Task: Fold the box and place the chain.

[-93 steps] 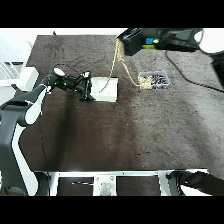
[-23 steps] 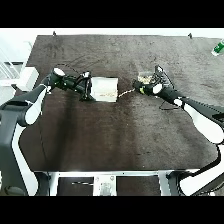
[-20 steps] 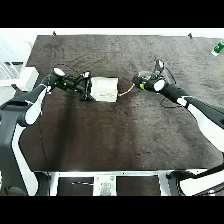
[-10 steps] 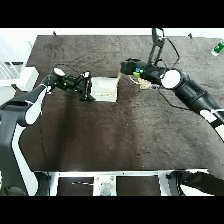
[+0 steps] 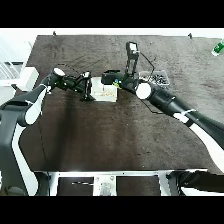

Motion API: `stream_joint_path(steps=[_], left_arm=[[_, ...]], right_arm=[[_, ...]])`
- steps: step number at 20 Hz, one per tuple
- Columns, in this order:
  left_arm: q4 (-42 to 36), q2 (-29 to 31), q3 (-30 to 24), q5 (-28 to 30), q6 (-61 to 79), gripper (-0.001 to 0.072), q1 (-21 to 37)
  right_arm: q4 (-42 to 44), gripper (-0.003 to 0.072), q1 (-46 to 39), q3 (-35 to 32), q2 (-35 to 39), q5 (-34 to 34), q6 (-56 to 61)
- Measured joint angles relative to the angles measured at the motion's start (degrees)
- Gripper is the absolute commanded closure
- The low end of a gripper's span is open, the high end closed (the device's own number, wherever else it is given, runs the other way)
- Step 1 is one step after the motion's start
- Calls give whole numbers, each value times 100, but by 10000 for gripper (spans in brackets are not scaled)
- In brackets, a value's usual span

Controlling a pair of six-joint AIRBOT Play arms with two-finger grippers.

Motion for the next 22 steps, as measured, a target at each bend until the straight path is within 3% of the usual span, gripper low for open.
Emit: stream_joint_path(steps=[7, 8, 9, 10, 15, 19, 20, 21, 22], left_arm=[[0, 0, -2, 0, -2, 219, 0], [0, 0, 0, 0, 0, 219, 0], [0, 0, -2, 0, 0, 219, 0], [2, 0, -2, 2, 0, 219, 0], [2, 0, 0, 0, -2, 219, 0], [0, 0, -2, 0, -2, 219, 0], [0, 0, -2, 0, -2, 219, 0], [0, 0, -2, 0, -2, 219, 0], [0, 0, -2, 0, -2, 219, 0]], right_arm=[[24, 672, 116, -2, -953, -243, 389], [42, 517, 122, -2, -1036, -243, 431], [57, 234, 125, 0, -1080, -256, 452], [66, 107, 122, 0, -1095, -258, 461], [-151, 107, -264, -118, -647, 39, 461], [-439, 114, -1134, -734, 0, 157, 466], [-457, 225, -1386, -918, 74, 177, 516], [-459, 270, -1650, -1091, 103, 179, 605], [-452, 262, -1840, -1207, 92, 190, 662]])
